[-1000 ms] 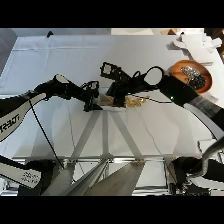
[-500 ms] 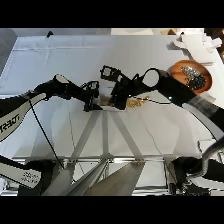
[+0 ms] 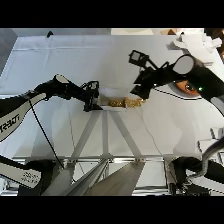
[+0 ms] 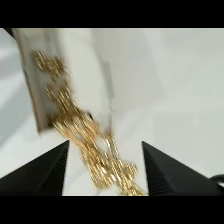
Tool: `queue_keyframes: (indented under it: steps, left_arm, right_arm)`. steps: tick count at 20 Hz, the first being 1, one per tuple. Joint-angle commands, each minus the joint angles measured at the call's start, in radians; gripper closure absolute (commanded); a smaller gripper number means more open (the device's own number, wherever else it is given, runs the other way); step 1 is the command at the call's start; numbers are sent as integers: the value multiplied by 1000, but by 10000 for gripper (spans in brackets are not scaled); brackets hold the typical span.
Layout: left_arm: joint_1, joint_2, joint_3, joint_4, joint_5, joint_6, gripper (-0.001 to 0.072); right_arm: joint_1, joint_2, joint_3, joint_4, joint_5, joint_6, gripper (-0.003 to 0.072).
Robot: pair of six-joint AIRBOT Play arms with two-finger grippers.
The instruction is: Fold the box and place the chain.
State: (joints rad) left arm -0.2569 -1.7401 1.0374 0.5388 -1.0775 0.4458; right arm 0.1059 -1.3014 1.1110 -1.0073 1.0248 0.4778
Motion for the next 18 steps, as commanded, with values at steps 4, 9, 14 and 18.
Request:
queue_keyframes:
  steps: [4, 9, 14, 18]
  left_arm:
    - [0, 0, 0, 0, 0, 0, 499]
    - [0, 0, 0, 0, 0, 0, 499]
    - [0, 0, 0, 0, 0, 0, 499]
    - [0, 0, 0, 0, 0, 0, 499]
  right_arm:
    - [-81, -124, -77, 126, 5, -492, 128]
    - [-43, -313, -77, 232, -27, -540, 89]
    - [1, -418, -77, 229, -69, -540, 96]
    - [5, -423, -77, 191, -108, -539, 544]
